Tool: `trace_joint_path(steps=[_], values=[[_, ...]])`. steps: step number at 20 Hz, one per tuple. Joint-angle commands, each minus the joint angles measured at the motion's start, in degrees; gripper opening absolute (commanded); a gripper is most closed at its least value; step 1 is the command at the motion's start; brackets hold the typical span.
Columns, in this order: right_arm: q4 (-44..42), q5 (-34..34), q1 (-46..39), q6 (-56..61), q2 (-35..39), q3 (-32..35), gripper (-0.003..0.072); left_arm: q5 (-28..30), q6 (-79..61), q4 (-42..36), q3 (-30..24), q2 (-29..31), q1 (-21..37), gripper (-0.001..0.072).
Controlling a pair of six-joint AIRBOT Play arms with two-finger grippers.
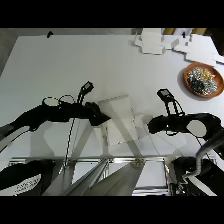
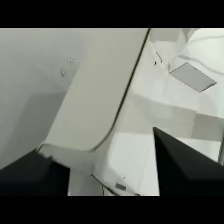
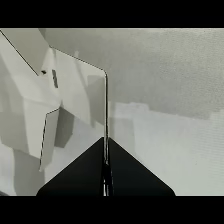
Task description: Fold the box and place the chain.
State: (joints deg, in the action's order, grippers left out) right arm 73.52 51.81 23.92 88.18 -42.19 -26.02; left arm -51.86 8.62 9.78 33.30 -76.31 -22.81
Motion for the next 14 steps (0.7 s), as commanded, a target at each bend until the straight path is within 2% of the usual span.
trace_joint_path(steps=[1, 2, 4, 9, 11, 14], values=[[0.0, 0.0, 0.1, 0.0, 0.0, 0.0, 0.0025, -8.7, -3.5, -1.5, 2.0, -4.3, 0.0, 0.0476], [-0.1, 0.0, 0.1, 0.0, 0.0, 0.0, 0.0025, -9.7, -3.4, -0.4, 2.2, -4.9, 0.0, 0.035], [-0.2, 0.0, 0.1, 0.0, 0.0, 0.0, 0.0025, -9.4, -3.0, 1.8, 2.3, -4.9, 0.1, 0.0013], [-0.4, 0.0, 0.1, 0.0, 0.1, -0.1, 0.0025, -9.0, -14.0, 2.3, 2.4, -3.5, 0.0, 0.0003], [-0.7, 1.1, 0.1, 0.0, 0.3, -0.8, 0.0035, -7.4, -13.7, 4.4, 3.3, -1.7, -0.1, 0.0001], [0.0, 6.8, 0.0, -0.2, 0.8, -4.4, 0.0271, -8.8, -12.2, 18.7, 9.6, -1.4, -2.8, -0.0001]])
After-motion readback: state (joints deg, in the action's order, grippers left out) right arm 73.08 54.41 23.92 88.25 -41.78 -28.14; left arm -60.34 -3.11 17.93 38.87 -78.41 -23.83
